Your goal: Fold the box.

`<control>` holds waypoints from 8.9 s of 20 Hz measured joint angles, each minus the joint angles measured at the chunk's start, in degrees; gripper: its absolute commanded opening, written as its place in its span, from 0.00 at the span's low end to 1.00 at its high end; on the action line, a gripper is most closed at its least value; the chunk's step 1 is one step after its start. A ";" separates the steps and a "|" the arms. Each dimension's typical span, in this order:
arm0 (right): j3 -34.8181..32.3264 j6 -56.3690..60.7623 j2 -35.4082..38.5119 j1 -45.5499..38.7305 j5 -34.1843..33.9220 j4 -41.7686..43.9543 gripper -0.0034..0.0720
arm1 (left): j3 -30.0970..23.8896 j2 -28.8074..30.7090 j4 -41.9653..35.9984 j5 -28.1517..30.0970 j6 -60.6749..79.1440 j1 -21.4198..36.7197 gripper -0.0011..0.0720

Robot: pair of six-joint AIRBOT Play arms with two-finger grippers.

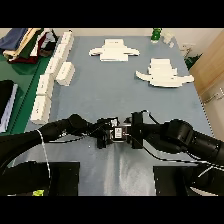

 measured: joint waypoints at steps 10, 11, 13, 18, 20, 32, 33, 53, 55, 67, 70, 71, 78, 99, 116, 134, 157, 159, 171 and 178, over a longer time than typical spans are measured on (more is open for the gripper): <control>0.04 0.11 0.46 0.02 1.55 -1.22 0.48 | 0.00 0.00 -0.09 -0.04 -0.07 0.02 0.59; 0.04 0.11 0.22 0.02 1.51 -1.11 0.38 | 0.00 0.00 -0.09 -0.04 -0.07 0.02 0.59; 0.07 0.17 -0.28 0.04 0.94 -0.15 0.30 | 0.00 0.00 -0.11 -0.07 -0.11 0.00 0.59; -0.13 0.17 -1.05 0.07 -0.48 1.99 0.23 | 0.00 0.00 -0.07 -0.04 -0.07 0.02 0.59; -0.15 0.15 -1.14 0.04 -1.09 2.99 0.23 | 0.00 0.00 0.02 -0.02 0.00 0.02 0.59; -0.52 0.07 -2.64 1.84 -3.91 6.05 0.23 | 0.00 0.00 0.07 0.00 0.09 0.00 0.59; -0.55 0.09 -2.49 1.95 -4.04 6.08 0.28 | 0.00 0.00 0.07 -0.02 0.07 0.00 0.59; -22.27 35.15 12.98 1.77 31.32 10.75 0.05 | 0.00 0.00 -0.04 -0.02 -0.04 0.00 0.59; -24.02 37.03 11.19 1.55 36.04 11.19 0.05 | 0.00 0.00 -0.04 -0.02 -0.02 0.00 0.59; -25.94 39.89 4.87 1.36 40.68 14.27 0.05 | 0.00 0.00 -0.04 -0.02 -0.04 0.00 0.59; -25.88 40.11 3.56 1.36 40.04 15.04 0.05 | 0.00 0.00 -0.11 -0.07 -0.11 0.00 0.59; -25.88 40.15 3.28 1.36 40.04 15.23 0.05 | 0.00 -0.02 -0.11 -0.09 -0.13 0.02 0.59; -25.99 40.28 2.58 1.36 40.02 15.78 0.05 | 0.00 0.00 -0.09 -0.04 -0.09 0.00 0.59; -24.44 40.28 12.94 -1.90 35.30 15.76 0.05 | 0.00 0.00 0.00 -0.02 0.00 0.00 0.59; 11.85 48.85 -3.28 -23.15 -22.47 7.98 0.05 | 0.00 0.00 -0.04 -0.02 -0.02 0.00 0.59; 19.02 54.66 -16.57 -26.03 -37.90 8.02 0.05 | 0.00 8.44 0.50 0.96 -6.69 5.62 0.59; 19.02 54.69 -16.57 -26.12 -37.97 8.04 0.05 | 6.91 7.26 27.63 -1.46 -61.20 49.07 0.59; 19.02 54.71 -16.57 -26.12 -37.97 8.04 0.05 | 10.08 3.39 27.78 -1.44 -61.59 49.20 0.59; 19.02 54.71 -16.57 -26.10 -37.99 8.07 0.05 | 35.26 -20.81 27.87 -2.86 -63.30 49.31 0.59; 19.02 54.71 -16.57 -26.14 -37.99 8.02 0.05 | 46.12 -28.13 27.82 -3.37 -63.34 49.29 0.59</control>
